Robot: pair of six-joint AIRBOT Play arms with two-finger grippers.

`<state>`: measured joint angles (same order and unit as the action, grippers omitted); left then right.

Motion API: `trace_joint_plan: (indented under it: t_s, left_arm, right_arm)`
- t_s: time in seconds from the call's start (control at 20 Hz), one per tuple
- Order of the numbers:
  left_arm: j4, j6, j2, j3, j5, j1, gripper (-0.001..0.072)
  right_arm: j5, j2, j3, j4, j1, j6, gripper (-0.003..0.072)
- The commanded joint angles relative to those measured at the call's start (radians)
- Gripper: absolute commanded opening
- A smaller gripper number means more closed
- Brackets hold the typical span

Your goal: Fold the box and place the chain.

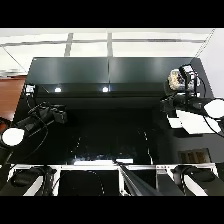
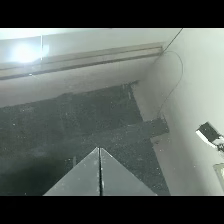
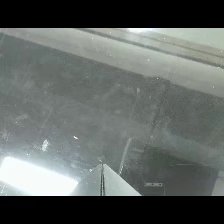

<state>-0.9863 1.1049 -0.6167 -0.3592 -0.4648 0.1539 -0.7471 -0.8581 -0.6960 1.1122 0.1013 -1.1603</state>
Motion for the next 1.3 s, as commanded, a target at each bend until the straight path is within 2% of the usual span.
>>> trace_joint_plan:
  t_s: [0.0, 0.7, 0.85, 1.15, 1.2, 1.25]
  left_arm:
    - [0.000, -0.001, 0.000, 0.000, 0.000, 0.000, 0.0032]
    - [0.000, 0.000, 0.000, 0.000, 0.000, 0.000, 0.0033]
    - [0.004, 0.000, 0.000, 0.000, 0.001, 0.000, 0.0033]
    - [0.003, 0.000, -0.003, 0.000, 0.018, 0.000, 0.0033]
    - [0.004, 0.000, -0.008, 0.000, 0.053, 0.000, 0.0042]
    - [0.004, 0.002, -0.014, 0.000, 0.086, 0.000, 0.0222]
  right_arm:
    - [0.000, 0.000, 0.000, 0.000, 0.000, 0.000, 0.0018]
    - [0.013, 0.000, 0.000, 0.002, 0.000, 0.012, 0.0018]
    - [0.178, 0.000, 0.000, -0.054, 0.000, 0.032, 0.0018]
    - [0.332, 0.000, 0.000, -0.182, 0.000, 0.032, 0.0018]
    - [0.368, -0.001, 0.000, -0.195, 0.000, 0.033, 0.0018]
    - [0.409, -0.002, 0.000, -0.196, 0.000, 0.032, 0.0040]
